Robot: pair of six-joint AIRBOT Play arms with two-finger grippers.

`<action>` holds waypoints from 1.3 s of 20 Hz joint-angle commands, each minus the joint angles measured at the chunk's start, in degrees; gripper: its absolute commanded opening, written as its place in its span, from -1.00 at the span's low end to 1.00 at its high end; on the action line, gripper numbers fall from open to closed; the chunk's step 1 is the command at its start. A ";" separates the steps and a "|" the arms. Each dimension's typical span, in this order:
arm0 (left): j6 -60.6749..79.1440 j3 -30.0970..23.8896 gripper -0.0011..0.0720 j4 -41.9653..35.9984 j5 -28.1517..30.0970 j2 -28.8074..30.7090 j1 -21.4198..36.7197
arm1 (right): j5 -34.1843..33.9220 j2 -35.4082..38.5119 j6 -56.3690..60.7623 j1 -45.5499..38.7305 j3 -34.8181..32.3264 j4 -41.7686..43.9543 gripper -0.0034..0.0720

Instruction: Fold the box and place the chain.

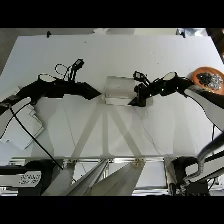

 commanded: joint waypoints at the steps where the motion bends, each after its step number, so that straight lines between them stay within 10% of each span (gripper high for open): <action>1: -1.77 0.02 0.30 -0.17 -0.66 -0.07 -1.07 | 0.02 0.02 0.00 0.04 0.00 0.02 0.15; 18: -14.14 0.50 0.45 -5.11 6.05 -2.89 -6.25 | 0.02 0.02 0.02 0.04 0.00 0.02 0.15; 26: -28.41 2.71 0.44 9.01 9.75 -2.80 -10.40 | 0.04 0.02 0.00 0.04 0.00 0.02 0.15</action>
